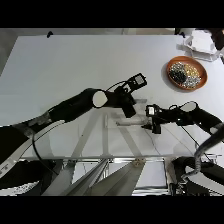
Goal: Fold the box and place the chain.
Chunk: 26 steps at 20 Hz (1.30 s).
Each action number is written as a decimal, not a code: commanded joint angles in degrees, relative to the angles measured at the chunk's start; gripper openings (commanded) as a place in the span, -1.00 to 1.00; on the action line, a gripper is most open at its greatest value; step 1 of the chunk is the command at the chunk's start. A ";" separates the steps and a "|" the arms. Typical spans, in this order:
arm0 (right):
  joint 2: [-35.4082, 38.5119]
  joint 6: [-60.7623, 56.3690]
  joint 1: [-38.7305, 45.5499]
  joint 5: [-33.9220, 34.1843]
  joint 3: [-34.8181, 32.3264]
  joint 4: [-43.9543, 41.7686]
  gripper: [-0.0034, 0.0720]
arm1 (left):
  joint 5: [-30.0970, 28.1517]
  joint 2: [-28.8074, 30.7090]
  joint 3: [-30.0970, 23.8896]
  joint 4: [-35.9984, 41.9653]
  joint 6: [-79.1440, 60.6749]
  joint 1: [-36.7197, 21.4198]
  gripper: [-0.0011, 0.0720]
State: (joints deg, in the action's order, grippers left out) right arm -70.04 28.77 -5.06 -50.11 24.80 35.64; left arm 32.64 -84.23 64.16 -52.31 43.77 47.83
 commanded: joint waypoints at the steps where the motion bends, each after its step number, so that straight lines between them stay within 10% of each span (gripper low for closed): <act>1: 0.02 -0.02 0.02 -0.02 -0.02 -0.07 -0.11 | 12.74 4.96 0.00 -6.19 -0.39 -3.23 -0.94; 8: 0.02 -0.02 0.02 -0.02 -0.02 -0.07 -0.11 | 31.43 5.77 -0.98 -4.63 -12.04 -9.18 -0.67; 10: 0.02 -0.02 0.02 -0.02 -0.02 -0.04 -0.11 | 31.69 4.94 -3.63 0.00 -16.90 -9.51 -0.36; 21: 0.02 -0.02 0.02 -0.02 -0.02 -0.04 -0.11 | 27.63 3.32 -14.47 3.19 -31.06 -13.07 -0.35; 26: 0.02 -0.02 0.02 -0.02 -0.02 -0.04 -0.11 | 22.49 3.32 -14.60 0.20 -34.97 -13.64 0.00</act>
State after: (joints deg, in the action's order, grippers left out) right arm -70.04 28.77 -5.04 -50.11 24.80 35.59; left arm 58.67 -80.88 49.87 -50.85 11.09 34.63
